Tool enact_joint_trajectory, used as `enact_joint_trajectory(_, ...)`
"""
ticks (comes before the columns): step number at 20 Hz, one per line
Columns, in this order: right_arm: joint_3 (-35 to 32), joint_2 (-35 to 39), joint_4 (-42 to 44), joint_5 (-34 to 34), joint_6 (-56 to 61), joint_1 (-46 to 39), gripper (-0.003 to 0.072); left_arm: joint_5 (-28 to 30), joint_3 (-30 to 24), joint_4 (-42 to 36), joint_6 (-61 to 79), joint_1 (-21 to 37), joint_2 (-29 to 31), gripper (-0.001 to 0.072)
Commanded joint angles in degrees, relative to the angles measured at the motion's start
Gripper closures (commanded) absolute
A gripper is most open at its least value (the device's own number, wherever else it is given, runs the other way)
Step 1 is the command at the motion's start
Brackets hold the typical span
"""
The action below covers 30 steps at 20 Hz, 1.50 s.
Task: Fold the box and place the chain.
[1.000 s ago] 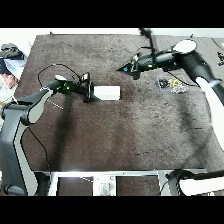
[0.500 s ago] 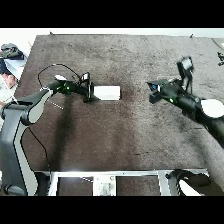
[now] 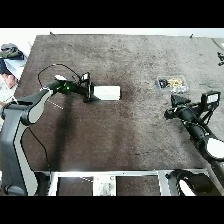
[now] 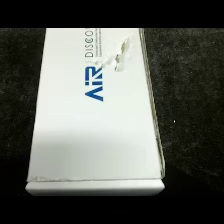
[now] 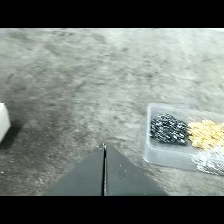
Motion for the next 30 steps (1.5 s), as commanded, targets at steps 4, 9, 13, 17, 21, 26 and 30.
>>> enact_joint_trajectory(4, -2.3, 2.4, 0.7, -1.6, 0.3, 0.1, 0.0698, 0.0, 0.0, -1.1, 0.0, 0.0, 0.0, 0.0291)
enact_joint_trajectory(9, -2.3, 2.4, 0.6, -1.7, 0.2, 0.1, 0.0698, -0.1, 0.0, -1.4, 0.0, 0.0, 0.0, 0.0291)
enact_joint_trajectory(13, -2.3, 2.4, 0.6, -1.7, 0.2, 0.1, 0.0698, -0.1, 0.5, -5.0, -2.1, 0.4, 0.6, 0.0696)
enact_joint_trajectory(17, -2.3, 2.4, 0.6, -2.0, 0.2, 0.1, 0.0698, 3.2, 2.3, -10.6, -4.2, 2.9, 7.5, 0.0699)
enact_joint_trajectory(21, -2.3, 2.4, 0.6, -2.0, 0.2, 0.1, 0.0698, 22.3, 2.3, -10.5, -12.2, 9.1, 18.7, 0.0699)
enact_joint_trajectory(26, -2.3, 2.4, 0.6, -2.0, 0.2, 0.1, 0.0697, 42.7, 2.3, -9.9, -24.8, 21.3, 23.6, 0.0698)
enact_joint_trajectory(30, -2.3, 2.4, 0.6, -2.0, 0.2, 0.1, 0.0698, 47.2, 0.0, -2.6, -34.3, 28.5, 22.1, 0.0698)
